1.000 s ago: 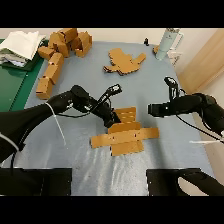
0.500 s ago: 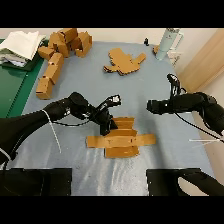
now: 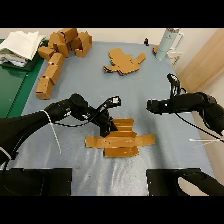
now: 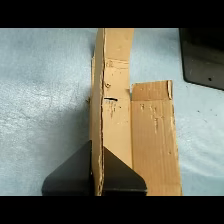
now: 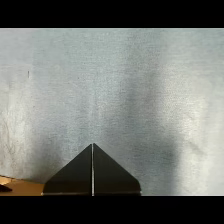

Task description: Fold the box.

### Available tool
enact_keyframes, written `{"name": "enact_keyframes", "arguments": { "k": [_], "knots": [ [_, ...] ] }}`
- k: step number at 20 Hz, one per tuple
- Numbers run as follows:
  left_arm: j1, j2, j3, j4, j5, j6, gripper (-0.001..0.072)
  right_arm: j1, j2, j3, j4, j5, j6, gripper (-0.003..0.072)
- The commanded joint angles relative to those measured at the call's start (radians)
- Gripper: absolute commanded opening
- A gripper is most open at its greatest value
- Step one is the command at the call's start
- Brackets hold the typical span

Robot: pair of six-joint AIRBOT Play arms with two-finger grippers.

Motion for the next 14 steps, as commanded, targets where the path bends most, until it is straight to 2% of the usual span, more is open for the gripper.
{"name": "enact_keyframes", "arguments": {
  "k": [1,9,12,14],
  "knots": [
    [0.0,-0.001,-0.001,0.005,-0.02,-0.023,0.0012,0.0,0.0,0.001,0.001,-0.003,0.0,0.0009],
    [0.0,-0.001,-0.002,0.013,-0.019,-0.022,0.0013,0.0,0.0,0.001,0.01,-0.023,-0.001,0.0009],
    [0.0,-0.001,-0.002,0.011,-0.019,-0.022,0.0013,0.039,0.036,0.002,-0.036,-0.159,-0.017,0.0],
    [0.0,-0.001,-0.002,0.011,-0.018,-0.022,0.0013,0.119,0.099,0.002,-0.185,-0.285,0.119,0.0]
  ]
}}
